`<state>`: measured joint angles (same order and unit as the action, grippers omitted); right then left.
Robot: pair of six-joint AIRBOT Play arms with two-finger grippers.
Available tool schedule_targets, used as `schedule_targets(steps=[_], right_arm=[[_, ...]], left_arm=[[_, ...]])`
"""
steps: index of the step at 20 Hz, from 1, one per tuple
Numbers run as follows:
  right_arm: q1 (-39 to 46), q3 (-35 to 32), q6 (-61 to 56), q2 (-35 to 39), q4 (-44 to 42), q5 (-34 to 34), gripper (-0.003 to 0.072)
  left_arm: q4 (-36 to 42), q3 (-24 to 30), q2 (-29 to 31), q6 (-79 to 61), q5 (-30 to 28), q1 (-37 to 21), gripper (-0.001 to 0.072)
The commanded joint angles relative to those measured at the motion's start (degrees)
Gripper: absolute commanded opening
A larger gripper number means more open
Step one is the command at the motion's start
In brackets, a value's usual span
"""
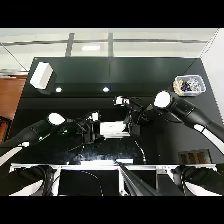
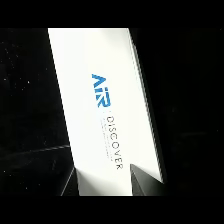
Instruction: Fold the box and place the chain.
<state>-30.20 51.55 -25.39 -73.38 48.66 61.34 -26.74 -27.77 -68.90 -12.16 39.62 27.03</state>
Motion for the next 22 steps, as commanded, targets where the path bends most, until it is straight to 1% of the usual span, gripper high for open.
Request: schedule_targets(steps=[1,7,15,22], right_arm=[[-0.3,0.0,-0.4,0.0,-0.3,-0.3,0.0395],[-0.6,0.0,-2.8,0.0,2.5,-0.3,0.0395],[-0.6,0.0,-3.0,0.3,2.4,-0.3,0.0394],[-0.6,0.4,-2.9,2.5,2.5,-0.3,0.0394]], left_arm=[[0.0,0.0,0.0,0.0,0.0,0.0,0.0328],[0.0,0.0,0.0,0.0,0.0,0.0,0.0328],[0.0,0.0,0.0,0.0,0.0,0.0,0.0328],[0.0,0.0,0.0,0.0,0.0,0.0,0.0328]])
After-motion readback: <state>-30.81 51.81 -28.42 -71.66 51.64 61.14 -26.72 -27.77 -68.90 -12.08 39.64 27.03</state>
